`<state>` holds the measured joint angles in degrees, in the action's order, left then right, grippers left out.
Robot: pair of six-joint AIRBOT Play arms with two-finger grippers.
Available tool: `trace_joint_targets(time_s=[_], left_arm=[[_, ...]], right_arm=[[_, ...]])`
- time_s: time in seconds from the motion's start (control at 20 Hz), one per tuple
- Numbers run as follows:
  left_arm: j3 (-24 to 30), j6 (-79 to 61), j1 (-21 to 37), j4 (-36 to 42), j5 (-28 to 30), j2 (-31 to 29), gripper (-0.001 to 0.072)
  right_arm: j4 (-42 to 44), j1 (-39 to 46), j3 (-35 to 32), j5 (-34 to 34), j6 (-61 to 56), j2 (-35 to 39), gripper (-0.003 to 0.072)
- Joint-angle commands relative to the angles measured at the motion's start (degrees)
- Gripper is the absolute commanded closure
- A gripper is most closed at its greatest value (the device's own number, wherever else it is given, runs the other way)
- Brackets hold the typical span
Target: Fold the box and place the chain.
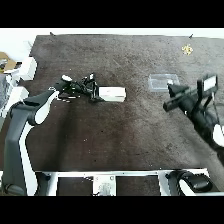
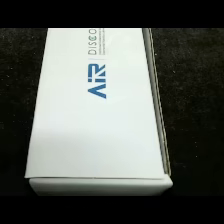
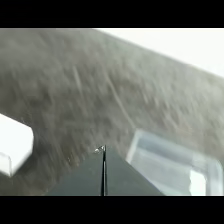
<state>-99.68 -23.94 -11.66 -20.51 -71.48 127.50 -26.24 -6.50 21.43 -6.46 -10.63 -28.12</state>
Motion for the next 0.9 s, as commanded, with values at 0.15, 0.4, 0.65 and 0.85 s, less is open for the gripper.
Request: trace_joint_targets(time_s=[0.15, 0.4, 0.65, 0.85], left_arm=[[-0.5, 0.0, 0.1, 0.9, -0.6, -0.1, 0.0697], [-7.2, 14.1, 4.4, 4.0, -3.1, -5.4, 0.0698], [-8.6, 33.8, 13.8, 3.5, 19.2, -19.7, 0.07], [-8.6, 58.4, 20.7, -9.3, 36.8, -23.5, 0.0702]], right_arm=[[-0.1, 0.2, -11.6, 5.9, -0.6, 7.5, 0.0681], [-0.1, 0.1, -11.6, 5.9, -0.6, 7.5, 0.0681], [-0.1, 0.1, -11.6, 5.9, -0.6, 7.5, 0.0681], [-0.1, 0.1, -11.6, 5.9, -0.6, 7.5, 0.0681]])
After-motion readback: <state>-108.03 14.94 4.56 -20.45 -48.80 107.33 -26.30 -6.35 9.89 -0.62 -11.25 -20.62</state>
